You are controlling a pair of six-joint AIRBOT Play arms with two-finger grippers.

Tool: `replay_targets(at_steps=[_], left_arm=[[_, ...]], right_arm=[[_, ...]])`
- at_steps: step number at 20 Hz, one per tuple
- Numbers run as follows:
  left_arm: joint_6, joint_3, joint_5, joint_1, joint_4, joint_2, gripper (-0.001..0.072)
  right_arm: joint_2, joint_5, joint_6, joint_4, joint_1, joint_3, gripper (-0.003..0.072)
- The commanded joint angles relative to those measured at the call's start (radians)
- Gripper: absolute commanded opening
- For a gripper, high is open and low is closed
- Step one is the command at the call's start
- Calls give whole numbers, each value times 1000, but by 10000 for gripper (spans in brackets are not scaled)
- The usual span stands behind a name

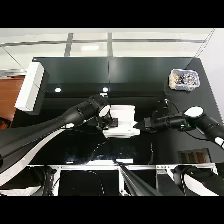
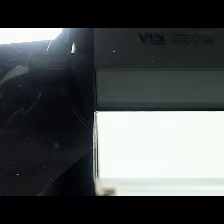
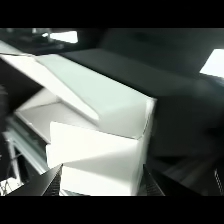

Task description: Fold the box and place the chain.

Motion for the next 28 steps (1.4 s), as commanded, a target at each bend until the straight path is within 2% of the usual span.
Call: replay_targets(at_steps=[1, 2, 4, 6, 9, 13, 16, 17, 19, 23, 28], left_arm=[[0, 1, 0, 1, 0, 1, 27], [0, 1, 0, 1, 0, 1, 27], [0, 1, 0, 1, 0, 1, 27], [0, 1, 0, 1, 0, 1, 27], [0, 1, 0, 1, 0, 1, 27], [0, 1, 0, 1, 1, 1, 27], [0, 1, 1, 1, 1, 1, 27], [0, 1, 1, 1, 1, 1, 27], [0, 1, 0, 1, 1, 1, 27], [1, 1, 0, 1, 1, 1, 27], [0, 1, 1, 1, 1, 1, 27]], right_arm=[[-2, 39, 6, 21, 7, 37, 578], [-2, 35, 29, 18, 12, 37, 552], [-2, 27, 46, 17, 39, 38, 551], [-2, 4, 59, 13, 76, 40, 368], [-2, -63, 113, -24, 127, 42, 368], [-2, -108, 280, -223, 203, 98, 368], [-2, -131, 367, -306, 245, 148, 366], [-3, -148, 399, -336, 269, 160, 293], [-9, -177, 479, -416, 331, 189, 266], [-70, -157, 730, -663, 451, 300, 266], [-207, -43, 955, -888, 567, 440, 265]])
